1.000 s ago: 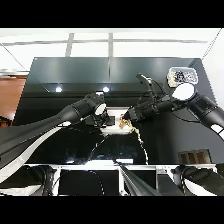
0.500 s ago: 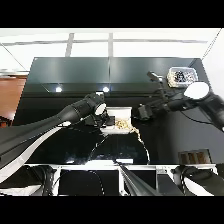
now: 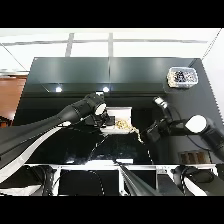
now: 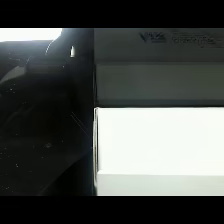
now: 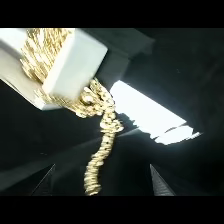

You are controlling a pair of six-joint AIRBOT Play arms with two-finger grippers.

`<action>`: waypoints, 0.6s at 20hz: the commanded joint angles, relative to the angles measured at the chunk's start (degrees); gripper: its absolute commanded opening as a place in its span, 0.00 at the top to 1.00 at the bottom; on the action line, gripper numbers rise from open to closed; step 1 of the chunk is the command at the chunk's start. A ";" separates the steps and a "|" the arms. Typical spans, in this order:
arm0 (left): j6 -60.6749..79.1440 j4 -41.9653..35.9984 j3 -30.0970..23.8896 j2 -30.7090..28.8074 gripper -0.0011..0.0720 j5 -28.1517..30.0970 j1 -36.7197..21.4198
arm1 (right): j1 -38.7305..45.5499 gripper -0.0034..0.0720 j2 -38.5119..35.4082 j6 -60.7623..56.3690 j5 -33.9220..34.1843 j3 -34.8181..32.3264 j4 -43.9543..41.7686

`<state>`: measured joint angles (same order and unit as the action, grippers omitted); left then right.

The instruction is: Fold the box and place the chain.

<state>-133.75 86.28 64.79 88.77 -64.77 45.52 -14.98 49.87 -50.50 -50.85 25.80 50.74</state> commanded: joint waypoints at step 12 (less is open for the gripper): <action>0.02 0.00 0.02 -0.04 0.95 0.02 -0.04 | -9.31 0.02 7.37 34.53 22.32 -6.21 -4.61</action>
<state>-133.73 86.28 64.79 88.77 -64.79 45.52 -24.05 55.59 -18.92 -30.15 19.70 46.48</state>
